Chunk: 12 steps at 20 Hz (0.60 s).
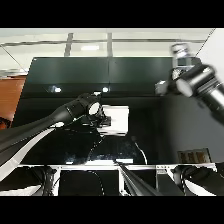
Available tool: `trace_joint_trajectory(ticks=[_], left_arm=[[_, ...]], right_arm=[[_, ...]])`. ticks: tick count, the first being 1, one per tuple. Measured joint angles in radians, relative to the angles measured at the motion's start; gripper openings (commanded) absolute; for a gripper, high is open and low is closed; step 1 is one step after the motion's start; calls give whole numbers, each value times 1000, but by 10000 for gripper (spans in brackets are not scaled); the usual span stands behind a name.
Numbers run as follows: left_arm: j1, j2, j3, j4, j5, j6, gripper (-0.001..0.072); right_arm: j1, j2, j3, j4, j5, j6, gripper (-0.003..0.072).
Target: Fold the box and place the chain.
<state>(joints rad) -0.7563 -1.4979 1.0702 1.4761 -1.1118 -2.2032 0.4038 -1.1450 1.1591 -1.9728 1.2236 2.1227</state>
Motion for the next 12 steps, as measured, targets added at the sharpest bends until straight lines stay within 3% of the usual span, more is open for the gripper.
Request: trace_joint_trajectory(ticks=[2,5,11,12], left_arm=[[0,0,0,0,0,0,26],[0,0,0,0,1,0,26],[0,0,0,0,0,-1,26],[0,0,0,0,0,-1,26]], right_arm=[[-176,-52,7,19,-111,-3,706],[-403,-209,107,194,-253,-7,704],[-620,-623,529,523,-171,31,697],[-632,-671,576,557,-156,45,634]])
